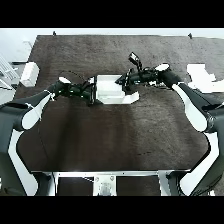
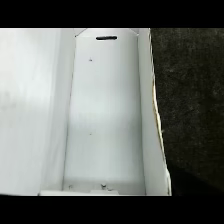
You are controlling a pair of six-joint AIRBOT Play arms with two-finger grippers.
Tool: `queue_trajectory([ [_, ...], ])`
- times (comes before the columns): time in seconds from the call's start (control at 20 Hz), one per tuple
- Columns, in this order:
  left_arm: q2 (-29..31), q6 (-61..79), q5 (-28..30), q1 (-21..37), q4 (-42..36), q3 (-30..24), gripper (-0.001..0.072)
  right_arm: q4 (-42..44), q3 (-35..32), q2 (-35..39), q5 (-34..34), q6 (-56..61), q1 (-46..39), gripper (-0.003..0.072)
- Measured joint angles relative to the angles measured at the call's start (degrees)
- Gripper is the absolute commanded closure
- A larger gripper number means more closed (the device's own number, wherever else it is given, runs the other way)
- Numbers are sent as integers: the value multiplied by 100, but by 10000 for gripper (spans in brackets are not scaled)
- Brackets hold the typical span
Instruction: Fold the box and place the chain.
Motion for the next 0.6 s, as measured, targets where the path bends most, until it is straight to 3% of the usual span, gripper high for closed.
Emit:
queue_trajectory([
  [0.6,0,0,-15,0,-7,0,314,-905,540,-710,-138,682,140,676],
])
